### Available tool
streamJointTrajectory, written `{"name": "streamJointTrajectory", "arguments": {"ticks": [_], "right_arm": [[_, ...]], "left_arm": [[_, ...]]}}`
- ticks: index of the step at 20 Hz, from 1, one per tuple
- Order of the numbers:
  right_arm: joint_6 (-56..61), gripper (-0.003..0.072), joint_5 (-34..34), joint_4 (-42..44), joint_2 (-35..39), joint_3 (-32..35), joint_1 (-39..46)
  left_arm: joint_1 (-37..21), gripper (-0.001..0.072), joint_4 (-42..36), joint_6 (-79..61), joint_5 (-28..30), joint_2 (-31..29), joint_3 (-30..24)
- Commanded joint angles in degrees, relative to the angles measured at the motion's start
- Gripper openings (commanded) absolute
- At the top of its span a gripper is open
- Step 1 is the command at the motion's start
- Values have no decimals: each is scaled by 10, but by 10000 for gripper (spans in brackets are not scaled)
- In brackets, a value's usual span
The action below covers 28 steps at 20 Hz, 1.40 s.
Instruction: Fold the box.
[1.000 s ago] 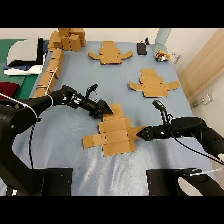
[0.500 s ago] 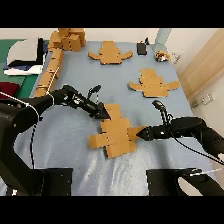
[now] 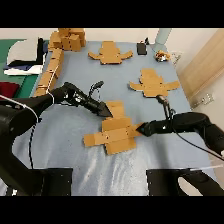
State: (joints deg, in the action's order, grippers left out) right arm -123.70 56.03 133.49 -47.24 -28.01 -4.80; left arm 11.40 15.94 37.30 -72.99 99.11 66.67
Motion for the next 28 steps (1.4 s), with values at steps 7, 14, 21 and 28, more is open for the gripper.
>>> {"name": "streamJointTrajectory", "arguments": {"ticks": [7, 14, 21, 28], "right_arm": [[169, 71, -15, -110, 0, -143, 61], [174, 6, -21, -54, -14, -133, 61], [174, 4, -30, -51, -28, -133, 57], [172, 4, -48, -51, -28, -132, 57]], "left_arm": [[102, 10, -4, -244, 96, -82, -49], [99, 9, -3, -326, 114, -83, -100], [101, 7, -24, -395, 202, -158, -125], [155, 7, -45, -460, 275, -179, -175]]}}
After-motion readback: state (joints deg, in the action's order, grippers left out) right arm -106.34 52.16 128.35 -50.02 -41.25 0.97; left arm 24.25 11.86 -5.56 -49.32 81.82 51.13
